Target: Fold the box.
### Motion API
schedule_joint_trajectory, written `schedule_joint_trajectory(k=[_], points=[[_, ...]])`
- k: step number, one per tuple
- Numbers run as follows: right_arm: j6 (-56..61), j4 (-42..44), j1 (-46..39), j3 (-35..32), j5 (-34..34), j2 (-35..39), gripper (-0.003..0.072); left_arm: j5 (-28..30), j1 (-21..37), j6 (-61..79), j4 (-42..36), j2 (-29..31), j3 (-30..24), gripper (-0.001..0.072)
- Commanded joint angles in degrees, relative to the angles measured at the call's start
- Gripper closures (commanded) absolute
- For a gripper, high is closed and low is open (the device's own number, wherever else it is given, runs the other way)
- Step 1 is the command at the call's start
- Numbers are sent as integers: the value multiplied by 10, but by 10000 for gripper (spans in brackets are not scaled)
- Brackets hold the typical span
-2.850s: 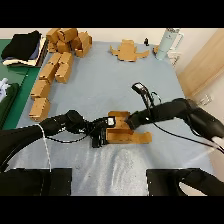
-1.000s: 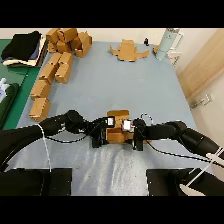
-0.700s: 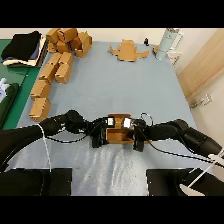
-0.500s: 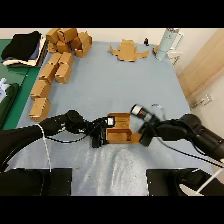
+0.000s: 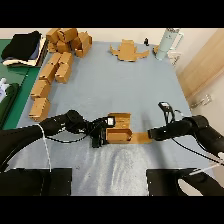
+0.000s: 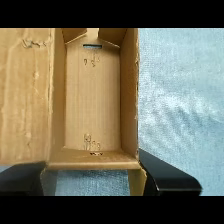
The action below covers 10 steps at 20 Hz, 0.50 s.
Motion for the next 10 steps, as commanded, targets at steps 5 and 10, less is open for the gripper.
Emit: schedule_joint_trajectory(k=[5, 10], points=[[-141, 211, -19, -10, -1, -27, 681, 0, 0, 0, 0, 0, 1, 234], [-141, 216, -19, -10, -8, -22, 681, 0, 0, 0, 0, 0, 1, 234]])
